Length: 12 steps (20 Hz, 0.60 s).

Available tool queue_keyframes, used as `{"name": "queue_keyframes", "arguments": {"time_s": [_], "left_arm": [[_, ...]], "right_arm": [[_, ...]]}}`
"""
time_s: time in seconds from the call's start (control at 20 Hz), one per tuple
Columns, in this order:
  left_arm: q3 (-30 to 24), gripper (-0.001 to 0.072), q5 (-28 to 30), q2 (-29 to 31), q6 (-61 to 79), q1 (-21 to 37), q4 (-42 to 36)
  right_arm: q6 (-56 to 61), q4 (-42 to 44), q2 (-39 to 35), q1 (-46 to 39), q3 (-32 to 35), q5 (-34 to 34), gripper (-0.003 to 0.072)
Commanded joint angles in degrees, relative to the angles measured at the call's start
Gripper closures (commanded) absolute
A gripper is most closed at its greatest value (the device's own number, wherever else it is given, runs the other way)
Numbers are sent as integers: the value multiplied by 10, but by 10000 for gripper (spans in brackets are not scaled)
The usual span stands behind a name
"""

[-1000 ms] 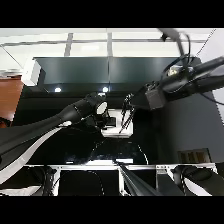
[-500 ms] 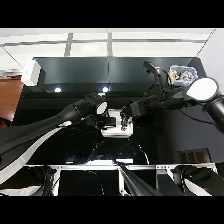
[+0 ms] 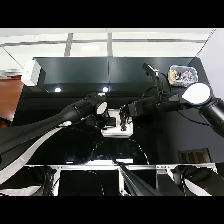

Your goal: Fold the box and place the chain.

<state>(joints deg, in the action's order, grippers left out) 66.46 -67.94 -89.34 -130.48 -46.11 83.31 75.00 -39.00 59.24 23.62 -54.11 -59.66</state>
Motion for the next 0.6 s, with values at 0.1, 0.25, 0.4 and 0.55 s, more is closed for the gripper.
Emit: {"name": "queue_keyframes", "arguments": {"time_s": [0.1, 0.25, 0.4, 0.55], "left_arm": [[0, 682, 0, 0, 0, 0, 0], [0, 682, 0, 0, 0, 0, 0], [0, 682, 0, 0, 0, 0, 0], [0, 682, 0, 0, 0, 0, 0]], "right_arm": [[0, 10, -1, 1, -75, -47, 674], [9, 9, -1, 5, -77, -46, 674], [45, -59, 0, 17, -70, -42, 674], [68, -84, 0, 19, -50, -31, 674]]}}
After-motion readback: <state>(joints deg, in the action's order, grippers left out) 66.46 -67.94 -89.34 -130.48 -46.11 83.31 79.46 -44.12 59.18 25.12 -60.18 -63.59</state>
